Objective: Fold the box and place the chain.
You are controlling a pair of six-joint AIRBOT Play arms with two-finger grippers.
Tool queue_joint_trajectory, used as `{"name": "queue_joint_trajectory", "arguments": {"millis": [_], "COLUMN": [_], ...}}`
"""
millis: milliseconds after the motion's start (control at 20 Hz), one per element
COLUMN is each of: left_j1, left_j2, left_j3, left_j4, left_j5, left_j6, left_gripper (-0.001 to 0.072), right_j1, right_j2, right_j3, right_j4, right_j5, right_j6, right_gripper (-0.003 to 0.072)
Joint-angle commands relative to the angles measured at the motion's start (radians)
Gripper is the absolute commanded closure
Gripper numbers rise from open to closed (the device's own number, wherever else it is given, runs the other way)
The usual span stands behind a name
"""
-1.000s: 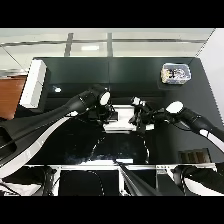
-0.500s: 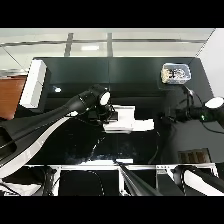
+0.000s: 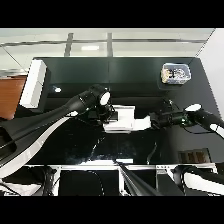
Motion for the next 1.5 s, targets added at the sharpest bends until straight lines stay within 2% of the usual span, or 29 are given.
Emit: {"name": "queue_joint_trajectory", "arguments": {"millis": [0,50,150,350,400,450,500,850,900,950,1200,1450], "left_j1": [0.001,0.001,0.001,0.001,0.001,0.001,0.001,0.000,0.000,0.000,0.001,0.001], "left_j2": [0.000,0.000,0.000,0.000,0.000,0.000,0.000,0.000,0.000,0.000,0.000,0.000], "left_j3": [0.000,0.000,0.000,0.000,0.000,0.000,0.000,0.000,0.000,0.000,0.000,0.000], "left_j4": [-0.001,-0.001,-0.001,-0.001,-0.001,-0.001,-0.001,-0.001,-0.001,-0.001,-0.001,-0.001], "left_j5": [0.000,0.000,0.001,0.000,0.000,0.001,0.001,0.000,0.001,0.001,0.001,0.002], "left_j6": [0.000,0.000,0.000,0.000,0.000,0.000,0.000,0.000,0.000,0.000,0.000,0.000], "left_gripper": [0.0683,0.0683,0.0683,0.0684,0.0683,0.0684,0.0684,0.0683,0.0683,0.0684,0.0683,0.0683], "right_j1": [0.040,0.040,0.047,0.097,0.116,0.134,0.153,0.277,0.294,0.314,0.421,0.506], "right_j2": [-0.016,-0.016,-0.016,-0.016,-0.016,-0.016,-0.016,-0.016,-0.016,-0.016,-0.016,-0.016], "right_j3": [0.093,0.125,0.166,0.203,0.214,0.225,0.241,0.333,0.342,0.346,0.348,0.355], "right_j4": [0.036,0.006,-0.008,-0.016,-0.031,-0.045,-0.072,-0.323,-0.353,-0.379,-0.479,-0.611], "right_j5": [0.113,0.144,0.183,0.183,0.179,0.175,0.164,0.123,0.113,0.092,0.007,-0.025], "right_j6": [-0.076,-0.075,-0.061,-0.011,0.005,0.015,0.052,0.290,0.319,0.352,0.510,0.698], "right_gripper": [0.0176,0.0140,0.0140,0.0149,0.0171,0.0277,0.0321,0.0323,0.0334,0.0388,0.0390,0.0390]}}
